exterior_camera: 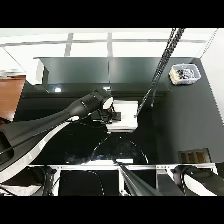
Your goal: Fold the box and place the chain.
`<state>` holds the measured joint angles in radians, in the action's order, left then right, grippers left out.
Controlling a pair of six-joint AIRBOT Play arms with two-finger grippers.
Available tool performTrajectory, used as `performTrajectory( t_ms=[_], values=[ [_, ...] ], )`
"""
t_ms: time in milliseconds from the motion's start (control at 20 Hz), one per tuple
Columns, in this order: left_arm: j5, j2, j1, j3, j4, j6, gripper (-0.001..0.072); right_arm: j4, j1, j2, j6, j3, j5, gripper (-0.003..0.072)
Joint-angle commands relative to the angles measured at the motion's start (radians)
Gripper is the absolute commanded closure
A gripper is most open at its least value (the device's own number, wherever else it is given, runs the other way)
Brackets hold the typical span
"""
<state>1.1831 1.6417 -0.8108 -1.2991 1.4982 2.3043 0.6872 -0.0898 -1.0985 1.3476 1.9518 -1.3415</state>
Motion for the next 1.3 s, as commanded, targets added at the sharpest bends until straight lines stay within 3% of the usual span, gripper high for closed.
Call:
performTrajectory(
  t_ms=[0, 400, 600, 950, 1100, 1250],
  values=[
    [0.0, 0.0, 0.001, 0.0, 0.0, 0.0, 0.0687, -0.004, -0.015, 0.001, 0.006, 0.0, -0.001, 0.0674],
    [-0.001, 0.0, 0.001, 0.0, 0.0, 0.0, 0.0687, 0.001, -0.087, 0.0, 0.006, -0.005, 0.018, 0.0674],
    [-0.001, 0.0, 0.001, 0.0, 0.0, 0.0, 0.0687, -0.001, -0.087, 0.001, 0.007, -0.072, -0.008, 0.0673],
    [-0.001, 0.0, 0.001, 0.0, 0.0, 0.0, 0.0687, 0.103, -0.157, 0.004, 0.006, -0.424, -0.094, 0.0674],
    [-0.001, 0.0, 0.001, 0.0, 0.0, 0.0, 0.0687, 0.136, -0.176, 0.035, 0.007, -0.618, -0.022, 0.0674],
    [-0.001, 0.0, 0.001, 0.0, 0.0, 0.0, 0.0687, 0.136, -0.176, 0.052, 0.01, -0.732, 0.015, 0.0673]
  ],
)
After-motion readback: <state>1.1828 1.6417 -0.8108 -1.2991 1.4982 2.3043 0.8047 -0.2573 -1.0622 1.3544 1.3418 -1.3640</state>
